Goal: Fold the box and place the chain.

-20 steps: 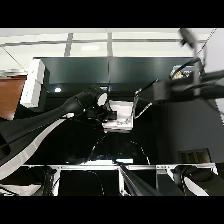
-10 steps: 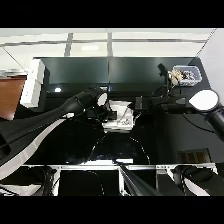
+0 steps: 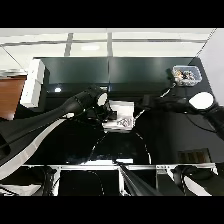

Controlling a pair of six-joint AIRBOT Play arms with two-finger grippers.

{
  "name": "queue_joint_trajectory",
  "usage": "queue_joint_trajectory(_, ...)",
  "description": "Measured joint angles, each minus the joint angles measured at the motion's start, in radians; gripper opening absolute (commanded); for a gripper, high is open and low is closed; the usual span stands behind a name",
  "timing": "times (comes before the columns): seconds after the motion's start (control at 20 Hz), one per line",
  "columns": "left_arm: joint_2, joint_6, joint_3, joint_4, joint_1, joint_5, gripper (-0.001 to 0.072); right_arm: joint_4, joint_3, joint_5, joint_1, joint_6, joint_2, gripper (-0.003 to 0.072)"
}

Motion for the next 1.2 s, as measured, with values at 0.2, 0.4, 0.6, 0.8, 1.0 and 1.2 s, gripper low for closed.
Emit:
queue_joint_trajectory(0.2, 0.0, 0.0, 0.0, 0.0, 0.0, 0.0, 0.003, -0.34, -0.006, -0.107, -0.161, 0.156, -0.024, 0.0671)
queue_joint_trajectory(0.4, 0.0, 0.0, 0.0, 0.0, 0.0, 0.0, 0.0029, -0.449, 0.029, -0.243, -0.283, 0.249, -0.146, 0.067)
queue_joint_trajectory(0.6, 0.0, 0.0, 0.0, 0.0, 0.0, 0.0, 0.003, -0.463, 0.186, -0.269, -0.33, 0.279, -0.364, 0.067)
queue_joint_trajectory(0.8, 0.0, 0.0, 0.0, 0.0, 0.0, 0.0, 0.0029, -0.449, 0.346, -0.224, -0.344, 0.286, -0.546, 0.0405)
queue_joint_trajectory(1.0, 0.0, 0.0, 0.0, 0.0, 0.0, 0.0, 0.0029, -0.438, 0.407, -0.191, -0.349, 0.275, -0.606, 0.0012)
queue_joint_trajectory(1.2, 0.0, 0.0, 0.0, -0.001, 0.0, 0.0, 0.0029, -0.433, 0.424, -0.104, -0.35, 0.183, -0.525, 0.0011)
